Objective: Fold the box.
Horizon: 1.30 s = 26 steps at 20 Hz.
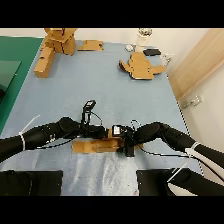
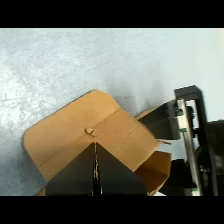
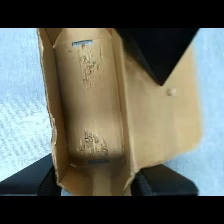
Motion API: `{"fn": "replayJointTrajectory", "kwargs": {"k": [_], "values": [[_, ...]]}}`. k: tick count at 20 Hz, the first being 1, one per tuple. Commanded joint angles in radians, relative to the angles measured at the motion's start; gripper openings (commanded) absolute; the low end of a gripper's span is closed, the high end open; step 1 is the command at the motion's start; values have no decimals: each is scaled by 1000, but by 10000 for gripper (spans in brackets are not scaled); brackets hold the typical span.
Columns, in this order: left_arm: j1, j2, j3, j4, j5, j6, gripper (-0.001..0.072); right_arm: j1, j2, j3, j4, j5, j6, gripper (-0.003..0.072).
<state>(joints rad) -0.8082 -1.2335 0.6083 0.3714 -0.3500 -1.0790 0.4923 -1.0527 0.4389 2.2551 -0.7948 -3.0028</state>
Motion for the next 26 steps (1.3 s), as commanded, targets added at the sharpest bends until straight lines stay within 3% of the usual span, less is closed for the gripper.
{"fn": "replayJointTrajectory", "kwargs": {"k": [1,9,13,17,20,23,24,25,26], "values": [[0,-24,9,126,-23,-128,10,0,0,0,0,0,0,506],[48,-9,113,171,-48,-138,11,0,0,0,-1,0,0,506],[123,124,136,252,-164,-81,10,0,0,0,-2,0,0,506],[175,288,61,373,-255,-87,10,0,0,0,-3,0,0,506],[171,402,-27,377,-315,104,10,0,0,0,-3,0,0,506],[143,464,-71,389,-453,373,16,0,0,0,-3,0,0,506],[124,466,-76,394,-474,446,173,0,0,0,-3,0,0,506],[105,462,-79,401,-467,509,585,0,0,0,-3,0,0,506],[86,453,-79,423,-455,576,702,0,0,0,-3,0,0,506]]}}
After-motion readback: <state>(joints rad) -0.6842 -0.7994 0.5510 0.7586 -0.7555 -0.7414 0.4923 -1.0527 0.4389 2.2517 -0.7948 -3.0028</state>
